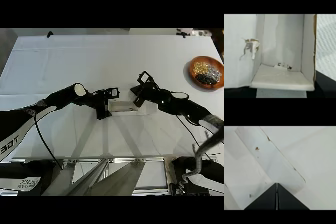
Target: Fold the box and place the chain.
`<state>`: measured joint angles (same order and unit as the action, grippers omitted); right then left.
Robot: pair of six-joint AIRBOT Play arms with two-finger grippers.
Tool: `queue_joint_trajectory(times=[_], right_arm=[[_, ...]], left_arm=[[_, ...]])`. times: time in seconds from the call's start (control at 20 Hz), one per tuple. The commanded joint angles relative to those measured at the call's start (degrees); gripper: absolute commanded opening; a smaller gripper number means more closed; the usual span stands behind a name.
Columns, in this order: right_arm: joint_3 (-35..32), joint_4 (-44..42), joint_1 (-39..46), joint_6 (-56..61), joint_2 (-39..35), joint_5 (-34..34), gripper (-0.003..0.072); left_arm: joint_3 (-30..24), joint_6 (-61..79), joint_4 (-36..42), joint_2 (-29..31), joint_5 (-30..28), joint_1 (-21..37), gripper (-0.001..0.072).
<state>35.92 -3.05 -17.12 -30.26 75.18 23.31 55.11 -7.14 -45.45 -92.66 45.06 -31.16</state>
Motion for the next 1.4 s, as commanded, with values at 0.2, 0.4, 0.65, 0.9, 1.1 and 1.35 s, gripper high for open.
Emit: queue_joint_trajectory(times=[0.2,0.4,0.65,0.9,1.1,1.35], right_arm=[[0.5,14.7,0.8,12.3,4.3,6.5,0.001],[0.6,15.4,0.9,12.2,-0.7,5.5,0.001],[0.6,24.7,1.1,14.5,-12.7,7.9,0.001],[0.6,57.7,1.1,27.8,-19.5,26.5,0.0011],[0.5,69.9,1.1,33.0,-18.2,32.6,0.0017],[0.5,69.6,1.1,32.9,-11.2,21.4,0.0369]], left_arm=[[0.0,0.0,0.0,0.0,0.0,0.0,0.0212],[0.0,0.0,0.0,0.0,0.0,0.0,0.0212],[0.0,0.0,0.0,0.0,0.0,0.0,0.0212],[0.0,0.0,0.0,0.0,0.0,0.0,0.0212],[0.0,0.0,0.0,0.0,0.0,0.0,0.0212],[0.0,0.0,0.0,0.0,0.0,0.0,0.0212]])
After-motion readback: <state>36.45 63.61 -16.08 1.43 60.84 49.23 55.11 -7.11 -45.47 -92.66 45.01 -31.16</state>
